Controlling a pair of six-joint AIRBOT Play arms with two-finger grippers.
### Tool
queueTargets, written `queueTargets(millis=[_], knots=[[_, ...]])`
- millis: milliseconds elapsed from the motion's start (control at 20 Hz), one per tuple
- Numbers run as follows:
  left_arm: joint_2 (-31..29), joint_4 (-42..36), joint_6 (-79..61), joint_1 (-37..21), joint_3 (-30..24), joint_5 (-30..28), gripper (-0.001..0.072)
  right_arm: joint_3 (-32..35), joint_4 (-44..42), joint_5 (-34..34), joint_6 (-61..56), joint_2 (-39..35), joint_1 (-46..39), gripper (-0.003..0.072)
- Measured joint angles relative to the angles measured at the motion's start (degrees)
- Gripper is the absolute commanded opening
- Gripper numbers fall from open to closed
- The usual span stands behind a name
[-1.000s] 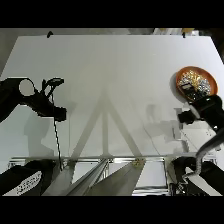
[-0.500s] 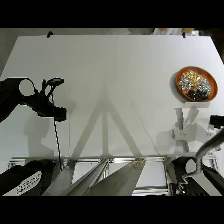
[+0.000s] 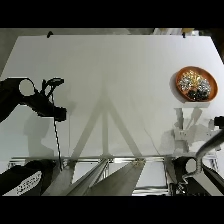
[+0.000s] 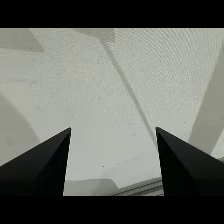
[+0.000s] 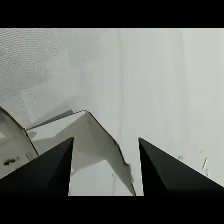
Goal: Fold the box and place the chain.
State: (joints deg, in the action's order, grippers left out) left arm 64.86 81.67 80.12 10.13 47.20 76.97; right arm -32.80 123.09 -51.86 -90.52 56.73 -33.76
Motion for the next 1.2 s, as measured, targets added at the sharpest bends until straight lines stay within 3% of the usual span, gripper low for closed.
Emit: queueTargets(millis=[450,650,900,1200], knots=[[0.0,0.0,0.0,0.0,0.0,0.0,0.0579,0.0,-0.8,-0.9,2.3,2.4,-4.0,0.0383],[0.0,0.0,0.0,0.0,0.0,0.0,0.0579,0.0,-3.4,-1.0,3.2,2.9,-6.0,0.0035],[0.0,0.0,0.0,0.0,0.0,0.0,0.0579,0.0,-13.2,-2.5,6.3,0.1,-6.6,0.0021],[0.0,0.0,0.0,0.0,0.0,0.0,0.0579,0.0,-37.9,-8.5,14.4,-8.0,0.8,0.0021]])
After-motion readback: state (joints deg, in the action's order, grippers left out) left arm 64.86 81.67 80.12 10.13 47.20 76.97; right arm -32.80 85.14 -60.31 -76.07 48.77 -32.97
